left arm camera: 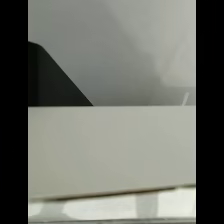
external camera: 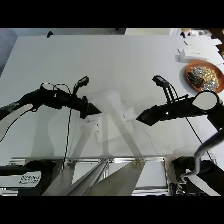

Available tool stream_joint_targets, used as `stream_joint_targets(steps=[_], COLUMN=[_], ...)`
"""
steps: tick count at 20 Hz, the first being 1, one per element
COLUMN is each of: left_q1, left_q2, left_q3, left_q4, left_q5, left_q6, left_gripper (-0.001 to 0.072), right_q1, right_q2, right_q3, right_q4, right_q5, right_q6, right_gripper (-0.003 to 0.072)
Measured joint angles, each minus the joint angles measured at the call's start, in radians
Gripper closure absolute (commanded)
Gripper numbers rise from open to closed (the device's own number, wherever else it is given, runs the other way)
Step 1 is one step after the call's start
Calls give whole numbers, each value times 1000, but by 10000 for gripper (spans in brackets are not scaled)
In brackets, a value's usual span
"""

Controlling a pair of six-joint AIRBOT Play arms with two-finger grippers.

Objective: Fold the box and place the chain.

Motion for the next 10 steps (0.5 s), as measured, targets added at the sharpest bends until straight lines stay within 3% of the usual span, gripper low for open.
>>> stream_joint_targets(steps=[5,10], left_q1=[-154,-271], left_q2=[67,89], left_q3=[0,0], left_q4=[53,62], left_q5=[127,310], left_q6=[199,274], left_gripper=[704,706], right_q1=[0,0], right_q2=[58,124], right_q3=[71,92], right_q4=[-49,-214], right_q5=[49,83], right_q6=[0,0], right_gripper=[326,327])
